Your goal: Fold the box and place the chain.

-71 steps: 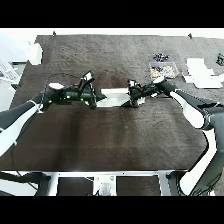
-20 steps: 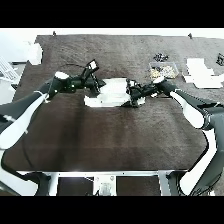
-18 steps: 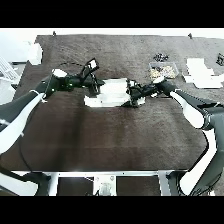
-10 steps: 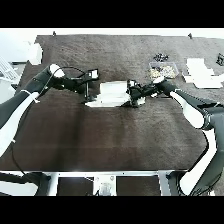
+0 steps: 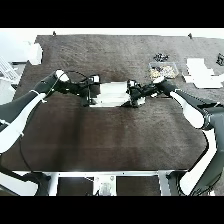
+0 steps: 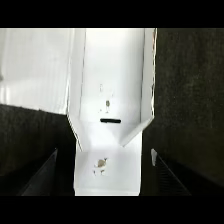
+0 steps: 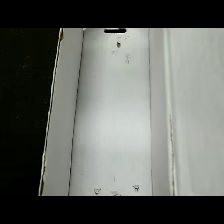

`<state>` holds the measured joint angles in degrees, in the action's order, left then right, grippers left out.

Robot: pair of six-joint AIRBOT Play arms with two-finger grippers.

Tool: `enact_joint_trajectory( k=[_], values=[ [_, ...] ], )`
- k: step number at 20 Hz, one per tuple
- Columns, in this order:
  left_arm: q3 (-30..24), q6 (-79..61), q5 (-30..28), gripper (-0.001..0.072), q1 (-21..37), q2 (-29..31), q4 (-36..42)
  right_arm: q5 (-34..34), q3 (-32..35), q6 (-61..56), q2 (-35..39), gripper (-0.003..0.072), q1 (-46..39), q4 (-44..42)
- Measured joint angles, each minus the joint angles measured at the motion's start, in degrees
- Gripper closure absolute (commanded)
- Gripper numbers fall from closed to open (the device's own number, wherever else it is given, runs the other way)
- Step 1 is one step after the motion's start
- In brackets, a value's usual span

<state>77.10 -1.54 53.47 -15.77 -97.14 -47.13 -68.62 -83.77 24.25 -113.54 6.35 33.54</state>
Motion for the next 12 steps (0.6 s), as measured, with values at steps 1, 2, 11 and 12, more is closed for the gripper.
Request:
enact_joint_trajectory(
  k=[1,2,11,12],
  values=[
    [0.0,-0.42,-0.28,0.004,-0.02,-0.39,0.76,-0.02,0.0,0.0,0.02,0.0096,0.0,0.0],
    [-0.04,-0.81,-0.31,0.0063,-0.02,-0.85,1.29,0.0,0.0,0.0,0.02,0.0095,0.0,-0.02],
    [-0.13,-1.84,-0.55,0.0303,-0.02,-3.5,4.15,-0.02,0.0,-0.02,0.0,0.0095,0.0,-0.02],
    [-0.13,-1.86,-0.55,0.0305,-0.02,-3.56,4.31,-0.02,0.0,-0.02,0.0,0.0096,0.0,-0.02]
  ],
)
